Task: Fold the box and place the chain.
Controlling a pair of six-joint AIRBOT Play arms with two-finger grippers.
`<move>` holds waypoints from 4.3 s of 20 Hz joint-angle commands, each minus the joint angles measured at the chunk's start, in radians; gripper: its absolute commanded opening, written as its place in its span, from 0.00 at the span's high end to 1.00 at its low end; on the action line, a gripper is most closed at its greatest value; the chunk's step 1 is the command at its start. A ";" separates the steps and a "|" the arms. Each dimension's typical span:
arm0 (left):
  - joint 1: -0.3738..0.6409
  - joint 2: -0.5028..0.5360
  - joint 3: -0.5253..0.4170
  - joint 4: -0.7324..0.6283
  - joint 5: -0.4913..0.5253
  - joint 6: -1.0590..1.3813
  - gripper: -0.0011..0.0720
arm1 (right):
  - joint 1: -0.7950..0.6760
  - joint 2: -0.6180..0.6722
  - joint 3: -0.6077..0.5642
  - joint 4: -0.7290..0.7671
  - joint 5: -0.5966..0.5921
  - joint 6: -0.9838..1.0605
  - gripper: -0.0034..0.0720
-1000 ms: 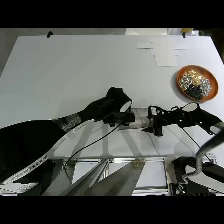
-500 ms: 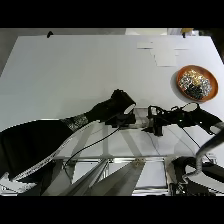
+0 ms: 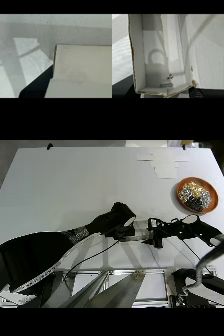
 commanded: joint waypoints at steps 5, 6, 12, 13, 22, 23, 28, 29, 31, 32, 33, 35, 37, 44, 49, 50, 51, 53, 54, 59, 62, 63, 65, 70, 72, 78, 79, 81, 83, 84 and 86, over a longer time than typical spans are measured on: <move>-0.002 -0.001 0.000 0.018 -0.003 0.029 0.61 | 0.000 0.000 0.000 0.001 0.000 0.002 0.51; -0.002 -0.001 0.000 0.018 -0.003 0.029 0.62 | 0.000 0.000 0.000 0.000 0.000 0.002 0.51; -0.002 -0.002 0.000 0.018 -0.001 0.056 0.98 | 0.000 0.000 0.000 0.001 0.000 0.002 0.51; -0.002 -0.003 0.000 0.018 -0.004 0.069 0.98 | 0.000 0.000 0.000 0.001 0.000 0.002 0.51; 0.021 0.030 0.000 0.013 -0.025 0.072 0.83 | 0.000 0.000 0.000 0.001 0.000 0.002 0.51; 0.034 0.048 0.000 0.013 -0.034 0.086 0.83 | 0.000 0.000 0.000 0.001 0.000 0.002 0.51; 0.109 0.149 -0.001 -0.053 -0.116 0.373 0.76 | 0.000 0.000 0.000 0.000 0.000 0.002 0.51; 0.126 0.166 -0.001 -0.080 -0.131 0.421 0.53 | 0.000 0.000 0.000 0.000 0.000 0.002 0.51; 0.156 0.188 -0.002 -0.134 -0.138 0.477 0.27 | 0.000 0.000 0.000 0.001 0.000 0.002 0.51; 0.168 0.195 -0.002 -0.156 -0.137 0.517 0.27 | 0.000 0.000 0.000 0.000 0.000 0.002 0.51; 0.177 0.203 -0.002 -0.167 -0.138 0.568 0.27 | 0.000 0.000 0.000 0.000 0.000 0.002 0.51; 0.196 0.227 -0.003 -0.166 -0.137 0.711 0.27 | 0.000 0.000 0.000 0.000 0.000 0.002 0.51; 0.222 0.263 -0.008 -0.171 -0.138 0.928 0.27 | 0.000 0.000 0.000 0.000 0.000 0.002 0.51; 0.409 0.538 -0.511 -0.460 0.224 2.326 0.11 | 0.000 0.000 0.000 0.001 0.000 0.002 0.51; 0.488 0.433 -0.725 -0.864 0.473 2.893 0.12 | 0.000 0.000 0.000 0.000 0.000 0.002 0.51; 0.486 0.399 -0.725 -0.898 0.475 2.921 0.12 | 0.000 0.000 0.000 0.000 0.000 0.002 0.51; 0.481 0.371 -0.725 -0.928 0.475 2.953 0.10 | 0.000 0.000 0.000 0.000 0.000 0.002 0.51; 0.469 0.338 -0.725 -0.982 0.484 2.995 0.03 | 0.000 0.000 0.000 0.001 0.000 0.002 0.51; 0.467 0.332 -0.725 -1.003 0.492 3.001 0.03 | 0.000 0.000 0.000 0.001 0.000 0.002 0.51; 0.467 0.317 -0.723 -1.116 0.496 3.006 0.03 | 0.000 0.000 0.000 0.000 0.000 0.002 0.51; 0.459 0.313 -0.723 -1.139 0.496 3.007 0.03 | 0.000 0.000 0.000 0.000 0.000 0.002 0.51; 0.456 0.313 -0.722 -1.139 0.497 3.007 0.03 | 0.000 0.000 0.000 0.001 0.000 0.002 0.51; 0.446 0.312 -0.716 -1.138 0.495 3.005 0.03 | 0.000 0.000 0.000 0.001 0.000 0.002 0.51; 0.425 0.257 -0.679 -1.130 0.476 3.001 0.03 | 0.000 0.000 0.000 0.001 0.000 0.002 0.51; 0.423 0.257 -0.679 -1.105 0.476 3.002 0.03 | 0.000 0.000 0.000 0.001 0.000 0.002 0.51; 0.402 0.254 -0.677 -1.087 0.476 3.002 0.03 | 0.000 0.000 0.000 0.000 0.000 0.002 0.51; 0.400 0.251 -0.677 -1.088 0.477 3.002 0.03 | 0.000 0.000 0.000 0.001 0.000 0.002 0.51; 0.393 0.241 -0.677 -1.098 0.480 3.002 0.03 | 0.000 0.000 0.000 0.000 0.000 0.002 0.51; 0.377 0.231 -0.676 -1.131 0.496 3.002 0.03 | 0.000 0.000 0.000 0.000 0.000 0.002 0.51; 0.369 0.227 -0.672 -1.130 0.501 2.994 0.03 | 0.000 0.000 0.000 0.000 0.000 0.002 0.51; 0.365 0.216 -0.656 -1.137 0.502 2.972 0.03 | 0.000 0.000 0.000 0.000 0.000 0.002 0.51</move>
